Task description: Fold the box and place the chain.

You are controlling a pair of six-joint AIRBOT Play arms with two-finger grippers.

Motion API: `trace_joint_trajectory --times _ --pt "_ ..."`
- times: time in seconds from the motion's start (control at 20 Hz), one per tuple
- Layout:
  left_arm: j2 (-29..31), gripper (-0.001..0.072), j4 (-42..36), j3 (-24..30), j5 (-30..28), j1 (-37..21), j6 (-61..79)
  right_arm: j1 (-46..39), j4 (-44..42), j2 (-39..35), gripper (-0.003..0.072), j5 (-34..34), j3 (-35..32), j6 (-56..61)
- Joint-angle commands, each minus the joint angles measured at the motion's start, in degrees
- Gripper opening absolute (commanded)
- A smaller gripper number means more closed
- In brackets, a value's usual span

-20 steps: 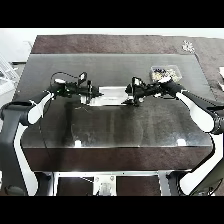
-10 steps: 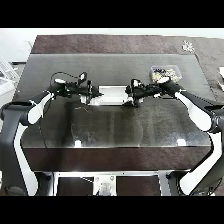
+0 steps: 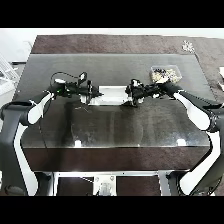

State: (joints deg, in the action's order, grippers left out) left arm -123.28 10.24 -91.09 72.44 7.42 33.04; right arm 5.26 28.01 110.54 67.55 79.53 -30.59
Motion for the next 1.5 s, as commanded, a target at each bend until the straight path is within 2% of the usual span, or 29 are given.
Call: trace_joint_trajectory --times 0.0,0.95,1.3,1.4,1.45 --pt "0.0 0.0021 0.0 0.0 0.0 0.0 0.0 0.0 -0.4 0.6 0.0682 0.3 0.0 -0.1" --pt "0.0 0.0020 0.0 0.0 0.0 0.0 0.0 0.2 -1.2 1.1 0.0676 0.5 0.3 -0.3" --pt "0.0 0.0021 0.0 0.0 0.0 0.0 0.0 0.3 -0.6 1.1 0.0639 0.5 0.5 -0.3" --pt "0.0 0.0021 0.0 0.0 0.0 0.0 0.0 0.3 -0.3 1.1 0.0590 0.5 0.6 -0.3" --pt "0.0 0.0021 0.0 0.0 0.0 0.0 0.0 0.3 0.0 1.1 0.0590 0.5 0.7 -0.5"
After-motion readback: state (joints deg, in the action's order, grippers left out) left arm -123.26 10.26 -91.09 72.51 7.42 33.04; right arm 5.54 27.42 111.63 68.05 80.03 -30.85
